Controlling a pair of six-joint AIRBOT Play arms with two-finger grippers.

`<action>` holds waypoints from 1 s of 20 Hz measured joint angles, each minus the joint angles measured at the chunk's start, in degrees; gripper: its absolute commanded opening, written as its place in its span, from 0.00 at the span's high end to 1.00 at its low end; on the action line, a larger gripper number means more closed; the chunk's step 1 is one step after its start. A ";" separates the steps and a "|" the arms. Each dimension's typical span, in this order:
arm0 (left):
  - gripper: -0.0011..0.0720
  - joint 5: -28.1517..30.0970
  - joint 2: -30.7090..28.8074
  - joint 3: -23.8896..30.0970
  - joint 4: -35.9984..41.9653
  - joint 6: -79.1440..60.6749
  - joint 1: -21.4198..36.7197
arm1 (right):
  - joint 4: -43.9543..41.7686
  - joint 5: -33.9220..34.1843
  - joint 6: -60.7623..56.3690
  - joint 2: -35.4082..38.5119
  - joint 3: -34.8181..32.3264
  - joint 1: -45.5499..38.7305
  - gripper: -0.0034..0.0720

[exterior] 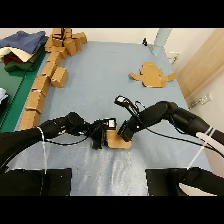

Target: Fold the box.

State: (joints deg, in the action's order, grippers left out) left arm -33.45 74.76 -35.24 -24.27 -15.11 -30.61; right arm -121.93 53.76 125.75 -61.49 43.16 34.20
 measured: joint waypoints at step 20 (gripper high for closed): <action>0.27 -0.09 0.00 0.00 0.09 0.09 0.02 | 16.92 -16.68 -5.33 13.92 -12.79 12.57 0.94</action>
